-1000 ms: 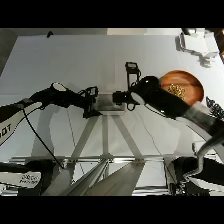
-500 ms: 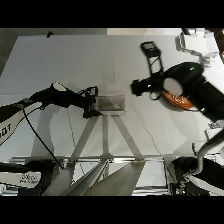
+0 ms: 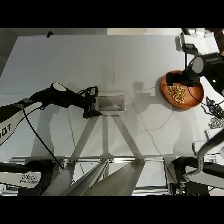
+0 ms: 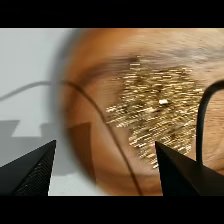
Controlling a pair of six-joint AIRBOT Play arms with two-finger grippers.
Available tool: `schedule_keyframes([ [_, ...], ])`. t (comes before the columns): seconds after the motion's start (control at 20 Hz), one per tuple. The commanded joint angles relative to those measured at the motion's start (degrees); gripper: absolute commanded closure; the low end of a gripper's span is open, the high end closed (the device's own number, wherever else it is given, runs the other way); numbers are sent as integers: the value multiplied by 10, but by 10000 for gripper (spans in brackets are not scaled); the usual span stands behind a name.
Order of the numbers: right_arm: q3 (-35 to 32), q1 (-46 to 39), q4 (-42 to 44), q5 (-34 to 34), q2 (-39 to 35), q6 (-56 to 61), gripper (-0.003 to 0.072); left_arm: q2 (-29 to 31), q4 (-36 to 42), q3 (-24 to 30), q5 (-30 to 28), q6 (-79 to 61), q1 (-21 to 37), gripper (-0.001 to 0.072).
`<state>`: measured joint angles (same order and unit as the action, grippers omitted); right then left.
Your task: Fold the box and place the chain.
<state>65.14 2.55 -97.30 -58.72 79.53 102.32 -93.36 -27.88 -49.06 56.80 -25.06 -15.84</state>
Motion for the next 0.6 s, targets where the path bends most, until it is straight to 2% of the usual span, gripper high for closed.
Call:
schedule_keyframes([
  [0.0,0,-51,2,45,72,-8,-17,0,0,0,0,0,0,567],
  [0.25,0,-61,11,54,130,-2,7,0,0,0,0,0,0,567],
  [0.35,0,-61,15,55,132,-2,110,0,0,0,0,0,0,567],
  [0.4,0,-61,16,54,131,-2,242,0,0,0,0,0,0,567],
  [0.5,-1,-61,16,51,125,-4,568,0,0,0,0,0,0,567],
  [0.55,-1,-60,16,50,120,-4,677,0,0,0,0,0,0,567],
])
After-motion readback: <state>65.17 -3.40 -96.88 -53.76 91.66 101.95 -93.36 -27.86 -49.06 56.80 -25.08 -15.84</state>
